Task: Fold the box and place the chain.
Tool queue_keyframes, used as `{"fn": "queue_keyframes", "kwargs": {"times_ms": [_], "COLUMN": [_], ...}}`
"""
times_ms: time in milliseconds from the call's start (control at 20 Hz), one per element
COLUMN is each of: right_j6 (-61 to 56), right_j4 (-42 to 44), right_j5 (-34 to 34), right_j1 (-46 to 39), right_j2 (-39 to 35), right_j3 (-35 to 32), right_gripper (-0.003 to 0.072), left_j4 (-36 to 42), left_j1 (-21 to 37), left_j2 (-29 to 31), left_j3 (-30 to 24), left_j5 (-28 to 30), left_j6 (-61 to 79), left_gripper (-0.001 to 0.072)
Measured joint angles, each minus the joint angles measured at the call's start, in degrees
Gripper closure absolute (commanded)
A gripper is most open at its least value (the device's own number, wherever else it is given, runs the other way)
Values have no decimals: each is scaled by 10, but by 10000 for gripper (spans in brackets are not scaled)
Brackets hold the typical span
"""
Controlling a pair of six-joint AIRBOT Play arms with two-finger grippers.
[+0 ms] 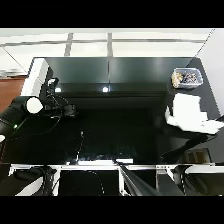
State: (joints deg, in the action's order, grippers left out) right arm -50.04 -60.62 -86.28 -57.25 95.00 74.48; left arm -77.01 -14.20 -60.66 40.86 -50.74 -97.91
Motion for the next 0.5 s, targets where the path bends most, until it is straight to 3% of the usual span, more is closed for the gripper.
{"fn": "queue_keyframes", "kwargs": {"times_ms": [250,500], "right_j6": [19,119], "right_j4": [115,284], "right_j5": [-27,56], "right_j1": [72,157], "right_j2": [-96,-273], "right_j3": [-96,-303], "right_gripper": [676,676], "left_j4": [-1,-16], "left_j1": [-2,-14], "left_j2": [0,0], "left_j3": [0,0], "left_j5": [-19,-38], "left_j6": [3,27], "left_gripper": [3,3]}}
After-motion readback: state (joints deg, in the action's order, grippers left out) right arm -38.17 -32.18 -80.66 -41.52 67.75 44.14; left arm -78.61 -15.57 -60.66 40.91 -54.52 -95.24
